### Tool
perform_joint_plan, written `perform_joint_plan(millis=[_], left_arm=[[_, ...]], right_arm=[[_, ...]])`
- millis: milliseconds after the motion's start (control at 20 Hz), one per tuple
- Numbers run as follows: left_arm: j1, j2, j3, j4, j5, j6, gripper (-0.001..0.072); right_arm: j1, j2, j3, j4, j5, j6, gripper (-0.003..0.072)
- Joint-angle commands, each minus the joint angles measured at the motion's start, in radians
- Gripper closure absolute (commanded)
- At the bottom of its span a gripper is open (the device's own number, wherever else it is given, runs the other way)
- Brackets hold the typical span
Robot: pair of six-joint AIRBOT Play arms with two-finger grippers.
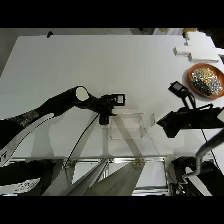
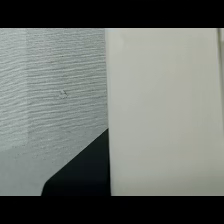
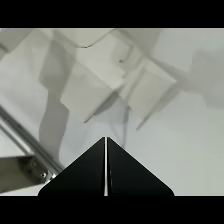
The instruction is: Fold the box and place the chain.
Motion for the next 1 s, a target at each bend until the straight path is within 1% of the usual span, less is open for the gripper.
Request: perform_joint_plan(millis=[0,150,200,250,300,350,400,450,500,700,750,950], left_arm=[[0.000,0.000,0.000,0.000,0.000,0.000,0.0699],[0.000,0.000,0.000,0.000,0.000,0.000,0.0699],[0.000,0.000,0.000,0.000,0.000,0.000,0.0699],[0.000,0.000,0.000,0.000,0.000,0.000,0.0699],[0.000,0.000,0.000,0.000,-0.003,0.000,0.0699],[0.000,0.000,0.000,0.000,-0.003,0.000,0.0699],[0.000,0.000,0.000,0.000,-0.003,0.000,0.0699],[0.000,0.000,0.000,0.000,-0.005,0.000,0.0699],[0.000,0.000,0.000,0.000,-0.005,0.000,0.0699],[0.000,0.000,0.000,-0.001,-0.008,0.000,0.0699],[0.000,0.000,0.000,-0.001,-0.007,0.000,0.0699],[0.000,0.000,0.000,-0.001,-0.007,0.000,0.0699]], right_arm=[[0.108,-0.033,-0.072,0.002,-0.051,-0.299,0.0674],[0.261,-0.077,-0.111,-0.129,-0.094,-0.364,0.0674],[0.287,-0.080,-0.126,-0.131,-0.129,-0.371,0.0673],[0.296,-0.080,-0.141,-0.132,-0.168,-0.401,0.0646],[0.323,-0.078,-0.151,-0.159,-0.217,-0.427,0.0568],[0.353,-0.071,-0.166,-0.194,-0.280,-0.438,0.0383],[0.382,-0.060,-0.183,-0.225,-0.347,-0.440,0.0216],[0.412,-0.045,-0.201,-0.248,-0.410,-0.439,0.0105],[0.445,-0.031,-0.219,-0.257,-0.465,-0.440,0.0060],[0.562,-0.013,-0.305,-0.261,-0.677,-0.440,0.0058],[0.577,-0.015,-0.323,-0.261,-0.698,-0.440,0.0058],[0.594,-0.024,-0.350,-0.251,-0.695,-0.439,0.0058]])
